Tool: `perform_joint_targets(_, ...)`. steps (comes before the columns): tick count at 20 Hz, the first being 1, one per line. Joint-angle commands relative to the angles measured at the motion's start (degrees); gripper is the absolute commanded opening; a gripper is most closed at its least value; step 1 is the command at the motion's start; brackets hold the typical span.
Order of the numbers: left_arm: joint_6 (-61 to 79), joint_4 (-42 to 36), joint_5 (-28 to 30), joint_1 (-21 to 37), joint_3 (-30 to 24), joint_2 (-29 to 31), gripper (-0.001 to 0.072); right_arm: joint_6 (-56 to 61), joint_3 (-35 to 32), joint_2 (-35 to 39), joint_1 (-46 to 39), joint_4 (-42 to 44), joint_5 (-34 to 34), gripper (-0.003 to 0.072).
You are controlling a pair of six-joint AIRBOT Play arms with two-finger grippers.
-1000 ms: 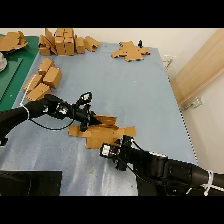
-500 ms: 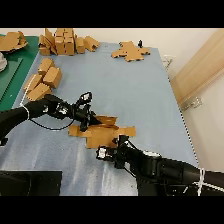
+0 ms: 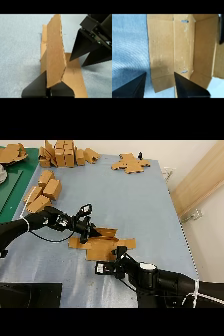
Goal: Fold the box.
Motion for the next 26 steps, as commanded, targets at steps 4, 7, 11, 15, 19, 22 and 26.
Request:
perform_joint_targets(4,0.00,0.00,0.00,0.02,0.00,0.00,0.0010,0.66,-0.04,-0.13,-0.02,-3.89,-0.17,0.0566)
perform_joint_targets(7,0.00,0.00,0.00,0.02,0.00,0.00,0.0011,1.18,-0.04,-0.13,-0.02,-4.46,-0.15,0.0565)
perform_joint_targets(11,0.00,0.00,0.00,0.02,0.00,0.00,0.0011,6.27,-0.02,-0.13,-0.02,-9.01,0.57,0.0565)
perform_joint_targets(15,0.00,0.00,0.00,0.02,0.00,0.00,0.0011,7.72,0.04,-0.07,-0.02,-10.84,0.87,0.0565)
perform_joint_targets(19,0.00,0.00,0.00,0.02,0.00,0.00,0.0011,16.72,0.13,-0.13,-0.04,-17.55,1.40,0.0566)
perform_joint_targets(22,0.00,0.00,0.00,0.02,0.00,0.00,0.0010,18.03,0.13,-0.13,-0.04,-19.63,1.88,0.0566)
perform_joint_targets(26,0.00,0.00,0.00,0.02,0.00,0.00,0.0010,18.03,0.13,-0.11,-0.04,-20.09,2.47,0.0572)
